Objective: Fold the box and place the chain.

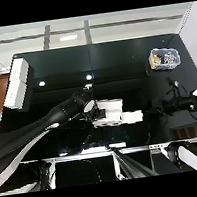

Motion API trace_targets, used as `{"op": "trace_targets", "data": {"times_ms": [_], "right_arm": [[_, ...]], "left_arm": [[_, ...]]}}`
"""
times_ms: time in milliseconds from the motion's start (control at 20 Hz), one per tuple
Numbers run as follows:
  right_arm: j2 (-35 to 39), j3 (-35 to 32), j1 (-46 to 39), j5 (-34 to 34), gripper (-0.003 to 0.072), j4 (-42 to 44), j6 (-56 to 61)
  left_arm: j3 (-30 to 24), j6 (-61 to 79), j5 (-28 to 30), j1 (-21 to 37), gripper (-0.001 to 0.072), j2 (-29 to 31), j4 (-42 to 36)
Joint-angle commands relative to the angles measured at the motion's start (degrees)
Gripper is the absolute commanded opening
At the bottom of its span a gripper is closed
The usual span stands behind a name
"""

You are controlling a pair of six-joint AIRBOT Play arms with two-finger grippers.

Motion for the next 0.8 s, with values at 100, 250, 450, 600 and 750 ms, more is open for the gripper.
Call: {"op": "trace_targets", "data": {"times_ms": [100, 250, 450, 600, 750], "right_arm": [[-2.5, -5.0, 7.5, -5.7, 0.0016, 7.1, -0.5], [-3.2, -5.0, 14.4, -10.1, 0.0016, 11.3, -1.2], [-3.2, -4.9, 17.2, -6.6, 0.0016, 21.1, -12.4], [-3.2, -3.3, 17.2, -3.5, 0.0531, 21.1, -14.8], [-3.2, -1.1, 18.0, -2.6, 0.0547, 21.1, -14.8]], "left_arm": [[0.0, 0.0, 0.0, 0.0, 0.0024, 0.0, 0.1], [0.0, 0.0, 0.0, 0.0, 0.0024, 0.0, 0.1], [0.0, 0.0, 0.0, 0.0, 0.0024, 0.0, 0.1], [0.0, 0.0, 0.0, 0.0, 0.0024, 0.0, 0.1], [0.0, 0.0, 0.0, 0.0, 0.0024, 0.0, 0.1]]}}
